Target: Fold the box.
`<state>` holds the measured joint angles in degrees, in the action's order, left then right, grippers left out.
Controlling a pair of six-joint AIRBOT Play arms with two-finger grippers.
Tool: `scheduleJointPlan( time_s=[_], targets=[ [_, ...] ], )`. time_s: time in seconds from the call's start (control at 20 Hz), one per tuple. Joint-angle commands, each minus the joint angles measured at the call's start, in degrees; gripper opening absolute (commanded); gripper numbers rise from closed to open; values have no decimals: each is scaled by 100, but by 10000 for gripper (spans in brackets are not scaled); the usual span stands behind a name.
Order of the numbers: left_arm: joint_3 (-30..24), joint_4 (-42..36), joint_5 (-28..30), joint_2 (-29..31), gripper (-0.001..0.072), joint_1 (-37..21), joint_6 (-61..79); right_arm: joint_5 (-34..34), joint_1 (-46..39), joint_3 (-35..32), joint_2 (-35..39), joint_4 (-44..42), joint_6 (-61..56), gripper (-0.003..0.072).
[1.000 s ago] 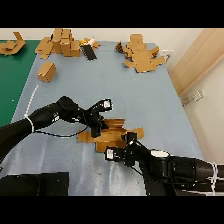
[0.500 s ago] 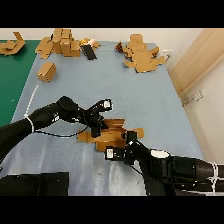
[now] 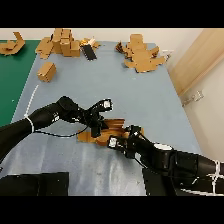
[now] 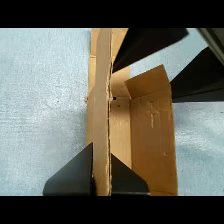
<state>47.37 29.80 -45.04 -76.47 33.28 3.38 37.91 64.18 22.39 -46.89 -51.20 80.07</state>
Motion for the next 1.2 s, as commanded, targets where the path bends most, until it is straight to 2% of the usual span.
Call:
scheduleJointPlan(
  time_s=[0.0, 0.25, 0.35, 0.45, 0.55, 0.65, 0.75, 0.95, 1.15],
  targets=[
    [4, 2, 0, 2, 13, -4, 2, -505, -385, -26, 17, -214, 474, 720],
    [4, 2, 2, 2, 14, -4, 2, -695, -713, -22, 15, -573, 861, 720],
    [4, 2, 0, 2, 14, -4, 2, -949, -1084, -24, -13, -1071, 1456, 720],
    [4, 2, 2, 2, 14, -4, 2, -1137, -1563, -22, -48, -2389, 2933, 720],
    [4, 0, 0, 2, 14, -4, 2, -1147, -2168, -20, -70, -4352, 5130, 720],
    [4, 2, 0, 2, 14, -4, 2, -1016, -2734, -13, -144, -5943, 6961, 720],
    [4, 2, 2, 2, 14, -4, 2, -737, -3115, 68, -304, -6854, 8067, 720],
    [4, 2, 0, 2, 14, -4, 2, -203, -3488, 463, -866, -7388, 9112, 720],
    [4, 2, 0, 2, 14, -4, 2, 33, -3534, 713, -1399, -7425, 9202, 720]
  ],
)
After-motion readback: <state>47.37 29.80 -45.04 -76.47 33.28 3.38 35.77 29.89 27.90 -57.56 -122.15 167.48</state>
